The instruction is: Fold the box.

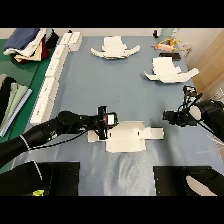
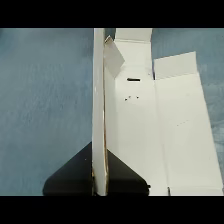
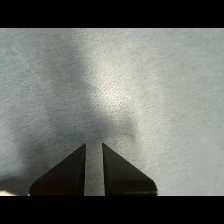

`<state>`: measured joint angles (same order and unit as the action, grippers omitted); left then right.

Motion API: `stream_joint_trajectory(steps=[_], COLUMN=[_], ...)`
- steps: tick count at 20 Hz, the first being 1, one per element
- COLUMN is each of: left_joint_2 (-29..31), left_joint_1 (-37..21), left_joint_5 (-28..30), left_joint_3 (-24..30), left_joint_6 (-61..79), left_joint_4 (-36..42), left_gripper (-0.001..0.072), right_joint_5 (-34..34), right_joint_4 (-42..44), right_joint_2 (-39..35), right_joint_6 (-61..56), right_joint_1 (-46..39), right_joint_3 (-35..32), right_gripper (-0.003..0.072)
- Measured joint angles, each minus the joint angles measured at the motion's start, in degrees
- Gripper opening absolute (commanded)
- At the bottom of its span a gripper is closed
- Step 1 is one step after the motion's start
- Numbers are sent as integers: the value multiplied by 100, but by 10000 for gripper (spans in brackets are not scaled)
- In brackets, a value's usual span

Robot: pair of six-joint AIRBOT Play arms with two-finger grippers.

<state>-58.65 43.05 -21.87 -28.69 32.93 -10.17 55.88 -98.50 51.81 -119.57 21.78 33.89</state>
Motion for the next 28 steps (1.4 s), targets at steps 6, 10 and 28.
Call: stream_joint_trajectory(steps=[6,10,28], left_joint_2=[33,39,361], left_joint_1=[199,249,269], left_joint_5=[358,415,455], left_joint_3=[330,396,151], left_joint_6=[136,138,219], left_joint_4=[66,142,133], left_gripper=[11,14,11], right_joint_5=[0,0,-4], right_joint_4=[55,85,74], right_joint_2=[0,0,0], right_joint_6=[0,0,2], right_joint_1=[0,2,0], right_joint_3=[0,-2,0], right_gripper=[176,176,175])
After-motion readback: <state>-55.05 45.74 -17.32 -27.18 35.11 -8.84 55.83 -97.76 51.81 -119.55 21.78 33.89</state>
